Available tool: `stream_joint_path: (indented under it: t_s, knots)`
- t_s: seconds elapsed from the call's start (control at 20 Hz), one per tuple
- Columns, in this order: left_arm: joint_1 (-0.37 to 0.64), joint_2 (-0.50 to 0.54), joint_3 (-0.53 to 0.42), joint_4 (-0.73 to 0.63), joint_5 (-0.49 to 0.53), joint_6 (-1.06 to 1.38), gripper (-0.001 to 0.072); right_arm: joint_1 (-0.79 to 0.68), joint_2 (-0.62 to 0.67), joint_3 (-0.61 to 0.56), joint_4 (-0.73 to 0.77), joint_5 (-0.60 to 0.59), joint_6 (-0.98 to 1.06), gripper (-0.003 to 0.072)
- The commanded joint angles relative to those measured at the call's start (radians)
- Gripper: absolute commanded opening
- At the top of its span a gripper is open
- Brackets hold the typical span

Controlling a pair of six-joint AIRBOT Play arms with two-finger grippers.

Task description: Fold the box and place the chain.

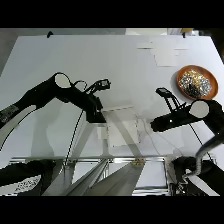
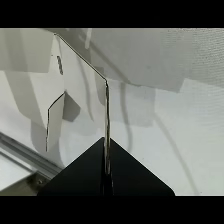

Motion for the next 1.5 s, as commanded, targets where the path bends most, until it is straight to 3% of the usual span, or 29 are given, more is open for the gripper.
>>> stream_joint_path:
  t_s: [0.0,0.2,0.25,0.3,0.35,0.55,0.6,0.7,0.85,1.0,1.05,1.3,1.45]
  knots:
    - [-0.006,-0.027,0.0,-0.035,0.064,0.057,0.0636,0.001,0.001,0.0,0.005,0.002,0.0,0.0019]
    - [-0.006,-0.069,-0.001,-0.151,0.09,0.122,0.0603,0.001,0.001,0.0,0.005,0.005,-0.001,0.0019]
    - [-0.006,-0.075,-0.001,-0.15,0.1,0.123,0.0551,0.001,0.001,0.0,0.005,0.008,-0.001,0.0019]
    - [-0.006,-0.081,-0.001,-0.15,0.103,0.123,0.0543,0.001,0.001,0.0,0.005,0.01,-0.001,0.0019]
    - [-0.006,-0.088,-0.001,-0.15,0.102,0.123,0.0476,0.001,0.001,0.0,0.005,0.011,-0.001,0.0019]
    - [-0.016,-0.111,-0.005,-0.15,0.102,0.13,0.0361,0.001,0.001,0.0,0.006,0.012,0.0,0.0019]
    - [-0.016,-0.11,-0.005,-0.151,0.104,0.14,0.0267,0.001,0.001,0.0,0.006,0.012,0.0,0.0019]
    - [-0.016,-0.108,-0.005,-0.151,0.107,0.184,0.0008,0.001,0.001,0.0,0.006,0.012,0.0,0.0019]
    - [-0.02,-0.107,-0.004,-0.151,0.104,0.241,0.0006,0.001,0.002,0.003,0.014,0.012,0.0,0.0038]
    - [-0.044,-0.107,-0.004,-0.151,0.109,0.317,0.0001,0.001,0.002,0.03,0.013,0.019,0.0,0.0403]
    - [-0.06,-0.107,-0.003,-0.151,0.11,0.336,0.0001,0.001,0.002,0.049,0.005,0.032,-0.001,0.0434]
    - [-0.17,-0.108,0.069,0.013,0.174,0.268,0.0,0.001,0.005,0.158,-0.133,0.121,0.0,0.0435]
    - [-0.187,-0.108,0.081,-0.013,0.263,0.258,0.0001,0.001,0.016,0.179,-0.209,0.133,0.0,0.0435]
